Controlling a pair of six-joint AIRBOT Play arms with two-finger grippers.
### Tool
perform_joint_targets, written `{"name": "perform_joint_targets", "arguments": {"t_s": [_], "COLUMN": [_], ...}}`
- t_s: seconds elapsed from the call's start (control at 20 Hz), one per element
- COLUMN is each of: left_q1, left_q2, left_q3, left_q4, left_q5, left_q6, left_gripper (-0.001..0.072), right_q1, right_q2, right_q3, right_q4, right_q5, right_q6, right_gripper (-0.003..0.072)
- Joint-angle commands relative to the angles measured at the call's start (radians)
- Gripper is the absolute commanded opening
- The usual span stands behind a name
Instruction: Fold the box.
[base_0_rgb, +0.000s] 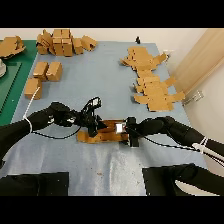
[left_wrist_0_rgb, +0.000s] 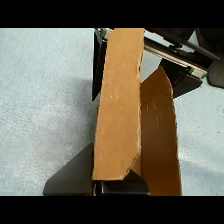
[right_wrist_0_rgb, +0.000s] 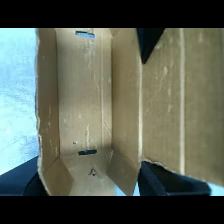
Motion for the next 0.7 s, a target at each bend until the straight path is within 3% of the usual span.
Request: {"name": "perform_joint_targets", "arguments": {"t_s": [0.0,0.65], "left_q1": [0.001,0.001], "left_q2": [0.000,0.000], "left_q3": [-0.001,-0.001], "left_q4": [0.002,0.002], "left_q5": [-0.009,-0.009], "left_q6": [0.000,0.000], "left_gripper": [0.0011,0.0011], "right_q1": [-0.001,-0.115], "right_q2": [-0.005,0.082], "right_q3": [0.001,0.001], "right_q4": [0.002,0.049], "right_q5": [0.026,-0.119], "right_q6": [0.000,0.042], "right_gripper": [0.0688,0.0690]}}
